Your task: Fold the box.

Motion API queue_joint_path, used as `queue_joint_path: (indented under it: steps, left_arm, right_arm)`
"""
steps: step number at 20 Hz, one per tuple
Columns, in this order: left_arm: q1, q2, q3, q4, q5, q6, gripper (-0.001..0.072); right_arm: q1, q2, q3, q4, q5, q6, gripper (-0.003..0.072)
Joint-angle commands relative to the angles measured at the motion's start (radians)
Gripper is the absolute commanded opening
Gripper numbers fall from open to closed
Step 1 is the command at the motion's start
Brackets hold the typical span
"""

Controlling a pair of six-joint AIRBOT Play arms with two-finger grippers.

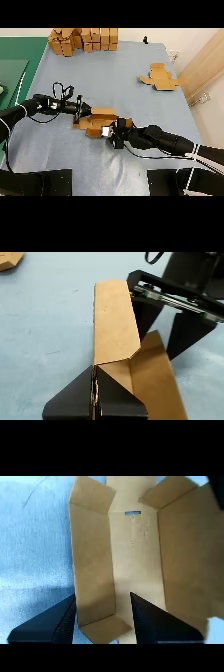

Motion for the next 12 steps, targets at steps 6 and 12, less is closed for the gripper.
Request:
queue_joint_path:
  steps: [6,12]
  left_arm:
    - [0.000,0.000,0.000,0.113,-0.034,-0.066,0.0015]
    - [0.000,0.000,0.000,0.113,-0.032,-0.069,0.0015]
  right_arm:
    - [-0.004,0.061,0.002,-0.138,-0.023,0.152,0.0530]
    - [-0.005,0.062,0.003,-0.463,-0.090,0.437,0.0530]
